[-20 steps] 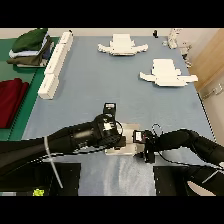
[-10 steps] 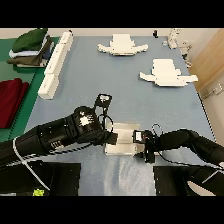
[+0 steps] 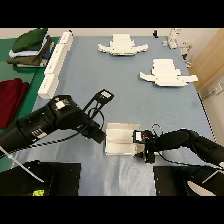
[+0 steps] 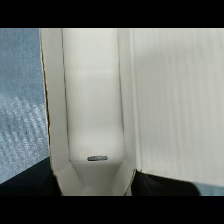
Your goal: Fold the box.
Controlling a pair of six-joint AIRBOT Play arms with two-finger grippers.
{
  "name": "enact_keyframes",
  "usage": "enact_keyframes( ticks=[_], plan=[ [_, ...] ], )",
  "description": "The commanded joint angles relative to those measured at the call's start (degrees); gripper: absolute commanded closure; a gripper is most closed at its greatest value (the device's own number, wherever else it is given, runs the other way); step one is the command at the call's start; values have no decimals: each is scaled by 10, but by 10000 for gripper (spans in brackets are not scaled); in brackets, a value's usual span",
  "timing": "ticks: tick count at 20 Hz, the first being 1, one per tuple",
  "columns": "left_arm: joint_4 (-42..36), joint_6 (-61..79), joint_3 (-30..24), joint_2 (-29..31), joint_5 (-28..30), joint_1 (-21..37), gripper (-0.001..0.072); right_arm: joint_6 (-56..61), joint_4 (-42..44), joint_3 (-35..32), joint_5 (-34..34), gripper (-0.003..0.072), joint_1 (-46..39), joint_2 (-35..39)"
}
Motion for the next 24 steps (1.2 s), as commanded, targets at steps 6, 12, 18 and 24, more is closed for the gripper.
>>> enact_keyframes(
  ticks=[6, 12, 18, 24],
  plan=[
    [-301, 755, -186, 54, 163, 199, 12, 0, 0, 0, 0, 198, 0, 0],
    [-380, 952, -277, 54, 223, 202, 12, 0, 0, 0, 0, 198, 0, 0],
    [-467, 987, -314, 54, 271, 200, 11, 0, 0, 0, 0, 198, 0, 0],
    [-475, 987, -315, 31, 278, 193, 12, 0, 0, 0, 0, 198, 0, 0]
  ],
)
